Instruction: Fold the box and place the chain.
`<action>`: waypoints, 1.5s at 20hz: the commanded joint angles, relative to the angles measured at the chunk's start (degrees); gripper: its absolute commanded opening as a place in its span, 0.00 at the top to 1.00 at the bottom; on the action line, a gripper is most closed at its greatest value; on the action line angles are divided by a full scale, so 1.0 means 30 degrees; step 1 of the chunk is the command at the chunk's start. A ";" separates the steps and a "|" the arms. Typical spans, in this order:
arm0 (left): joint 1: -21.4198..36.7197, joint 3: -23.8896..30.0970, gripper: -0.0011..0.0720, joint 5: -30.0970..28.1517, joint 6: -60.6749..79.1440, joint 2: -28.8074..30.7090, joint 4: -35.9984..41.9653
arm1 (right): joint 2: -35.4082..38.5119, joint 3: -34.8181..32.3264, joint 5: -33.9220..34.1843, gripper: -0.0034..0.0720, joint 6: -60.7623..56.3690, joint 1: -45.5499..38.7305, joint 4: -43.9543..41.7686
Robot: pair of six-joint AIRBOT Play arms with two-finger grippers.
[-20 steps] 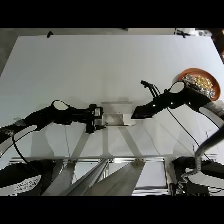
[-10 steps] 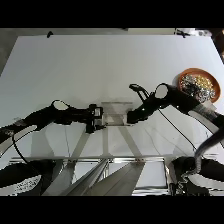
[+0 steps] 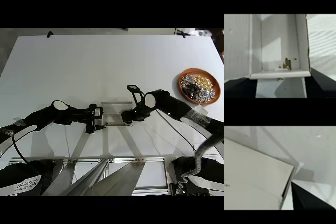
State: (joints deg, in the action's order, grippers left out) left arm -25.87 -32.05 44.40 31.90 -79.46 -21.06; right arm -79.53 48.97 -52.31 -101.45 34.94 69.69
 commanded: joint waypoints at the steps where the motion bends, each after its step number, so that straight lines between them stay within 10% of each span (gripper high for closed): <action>1: 0.0022 0.0000 0.64 -0.0007 0.0000 0.0007 0.0000 | 0.0000 0.0022 0.1100 0.40 -0.3679 0.0962 0.1807; 5: 0.0022 0.0000 0.64 -0.0007 0.0000 0.0007 0.0000 | 0.0000 0.0022 0.0619 0.43 -0.6105 0.1654 0.3759; 13: 0.0022 0.0000 0.64 -0.0007 0.0000 0.0007 0.0000 | 0.0000 0.0022 0.0291 0.94 -0.8123 0.1865 0.4954; 16: 0.0022 0.0000 0.64 -0.0007 0.0007 0.0007 0.0000 | 0.0000 0.0022 0.0328 0.94 -0.8123 0.2295 0.5129; 18: 0.0022 0.0000 0.64 -0.0007 0.0000 0.0007 0.0000 | -0.0007 0.0022 0.0794 0.55 -0.8123 0.2484 0.5049; 20: 0.0022 0.0000 0.64 -0.0015 0.0000 0.0007 0.0000 | -0.0007 0.0022 0.0962 0.46 -0.8196 0.2579 0.5056; 24: 0.0022 0.0000 0.64 -0.0007 0.0000 0.0007 0.0000 | -0.0007 0.0022 0.0954 0.94 -0.8182 0.2579 0.5085; 26: 0.0022 0.0000 0.64 0.0000 0.0000 0.0007 0.0000 | 0.0000 0.0022 0.0962 0.94 -0.8182 0.2579 0.5115; 28: 0.0022 0.0000 0.64 -0.0007 0.0000 0.0007 0.0000 | 0.0066 0.0022 0.0758 0.82 -0.8167 0.2579 0.5078; 30: 0.0022 0.0000 0.64 0.0000 0.0007 0.0007 0.0000 | 0.0561 0.0022 0.0299 0.36 -0.7490 0.2579 0.5158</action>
State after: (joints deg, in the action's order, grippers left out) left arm -25.82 -32.05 44.38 31.92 -79.48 -21.10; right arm -78.91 49.01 -49.50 -125.43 42.70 84.51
